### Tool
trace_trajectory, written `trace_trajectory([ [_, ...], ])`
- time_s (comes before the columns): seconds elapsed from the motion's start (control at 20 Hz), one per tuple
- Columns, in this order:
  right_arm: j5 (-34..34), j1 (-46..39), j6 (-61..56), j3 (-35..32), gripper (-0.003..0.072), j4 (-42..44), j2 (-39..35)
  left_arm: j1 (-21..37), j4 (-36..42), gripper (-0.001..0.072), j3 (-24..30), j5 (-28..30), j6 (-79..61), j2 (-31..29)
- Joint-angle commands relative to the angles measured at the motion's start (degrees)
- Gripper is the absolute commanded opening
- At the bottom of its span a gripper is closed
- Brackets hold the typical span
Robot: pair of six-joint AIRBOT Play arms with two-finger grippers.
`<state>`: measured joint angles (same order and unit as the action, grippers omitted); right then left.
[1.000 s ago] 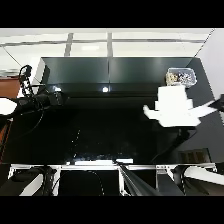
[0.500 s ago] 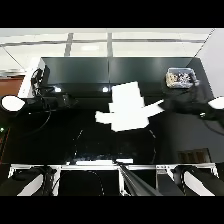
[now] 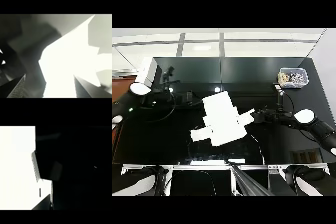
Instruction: Fold the box and place the chain.
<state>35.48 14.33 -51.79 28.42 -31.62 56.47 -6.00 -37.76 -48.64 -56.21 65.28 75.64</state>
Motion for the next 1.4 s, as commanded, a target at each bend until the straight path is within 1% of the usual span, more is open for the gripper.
trace_trajectory([
  [0.0,-1.22,1.05,0.15,-0.24,0.0013,0.15,-0.11,-0.09,4.72,0.0684,-2.29,-10.32,-0.33,9.92],
  [0.1,-1.27,1.05,-0.66,-0.24,0.0013,1.16,-0.11,-0.31,5.35,0.0668,-2.29,-12.26,-2.45,12.76],
  [0.25,-0.83,1.07,-1.11,-0.24,0.0013,2.64,-0.11,-0.92,7.21,0.0668,-3.23,-16.41,-6.38,16.22],
  [0.4,-0.74,1.07,-1.11,-0.24,0.0013,2.62,-0.11,-3.82,7.17,0.0667,-6.93,-19.87,-6.71,19.87],
  [0.5,-0.57,1.07,-1.11,-0.24,0.0013,2.62,-0.11,-6.01,6.27,0.0659,-9.99,-22.34,-10.21,21.16],
  [0.55,-0.50,1.07,-1.11,-0.24,0.0013,2.62,-0.11,-6.47,4.63,0.0600,-11.54,-23.17,-10.49,21.73],
  [0.6,-0.15,1.07,-1.11,-0.24,0.0013,2.62,-0.11,-6.60,1.66,0.0591,-13.33,-24.13,-10.16,22.53],
  [0.65,0.50,1.07,-1.14,-0.24,0.0013,2.64,-0.11,-6.75,-0.15,0.0549,-14.99,-25.51,-9.29,23.63],
  [0.8,1.81,1.07,-1.14,-0.24,0.0013,2.58,-0.11,-6.93,-0.37,0.0395,-19.52,-32.85,-9.75,27.71],
  [0.85,1.81,1.07,-1.14,-0.24,0.0014,2.60,-0.11,-6.93,-0.37,0.0373,-20.37,-34.47,-10.10,28.68],
  [0.9,1.81,1.07,-1.14,-0.24,0.0014,2.60,-0.11,-6.93,-0.39,0.0328,-20.92,-35.65,-10.95,29.44],
  [0.95,1.84,1.07,-1.14,-0.24,0.0013,2.62,-0.11,-6.93,-0.39,0.0324,-21.05,-35.67,-11.34,29.73],
  [1.0,1.81,1.07,-1.11,-0.24,0.0013,2.60,-0.11,-6.93,-0.37,0.0270,-21.11,-34.73,-11.30,29.81],
  [1.25,1.79,1.07,-1.11,-0.24,0.0013,2.58,-0.11,-6.93,1.20,0.0260,-21.22,-30.84,-10.82,29.81],
  [1.35,1.77,1.05,-1.25,-0.24,0.0014,2.62,-0.11,-6.93,1.20,0.0024,-21.20,-29.75,-9.64,29.88],
])
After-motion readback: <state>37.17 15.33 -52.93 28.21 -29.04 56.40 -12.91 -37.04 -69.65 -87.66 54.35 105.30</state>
